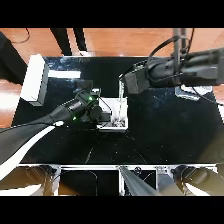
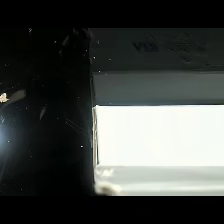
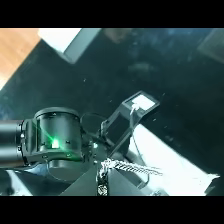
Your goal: Fold the box and place the chain.
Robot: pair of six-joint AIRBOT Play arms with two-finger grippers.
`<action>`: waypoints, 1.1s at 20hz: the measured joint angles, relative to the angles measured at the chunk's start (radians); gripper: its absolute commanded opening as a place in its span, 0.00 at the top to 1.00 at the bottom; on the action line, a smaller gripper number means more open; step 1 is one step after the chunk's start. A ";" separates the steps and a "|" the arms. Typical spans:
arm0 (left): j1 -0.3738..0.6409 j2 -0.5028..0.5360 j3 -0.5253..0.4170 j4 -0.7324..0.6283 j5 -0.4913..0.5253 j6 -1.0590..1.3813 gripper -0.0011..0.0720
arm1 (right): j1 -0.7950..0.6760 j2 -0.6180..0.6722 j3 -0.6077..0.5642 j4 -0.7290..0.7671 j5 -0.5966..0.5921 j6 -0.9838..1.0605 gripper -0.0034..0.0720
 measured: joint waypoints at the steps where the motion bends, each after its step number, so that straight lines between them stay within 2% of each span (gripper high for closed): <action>1: 0.000 0.000 0.000 0.000 0.000 0.000 0.95 | 0.004 -0.014 -0.005 0.010 0.002 -0.003 0.90; 9: 0.000 0.000 0.000 0.000 0.000 0.000 0.95 | 0.043 -0.120 -0.059 0.008 0.001 -0.012 0.90; 15: 0.000 0.000 0.000 0.002 0.000 0.000 0.95 | 0.040 -0.139 -0.119 -0.079 -0.035 0.016 0.90; 22: 0.000 0.000 -0.001 0.003 0.001 0.000 0.95 | 0.034 -0.146 -0.135 -0.090 -0.115 0.027 0.89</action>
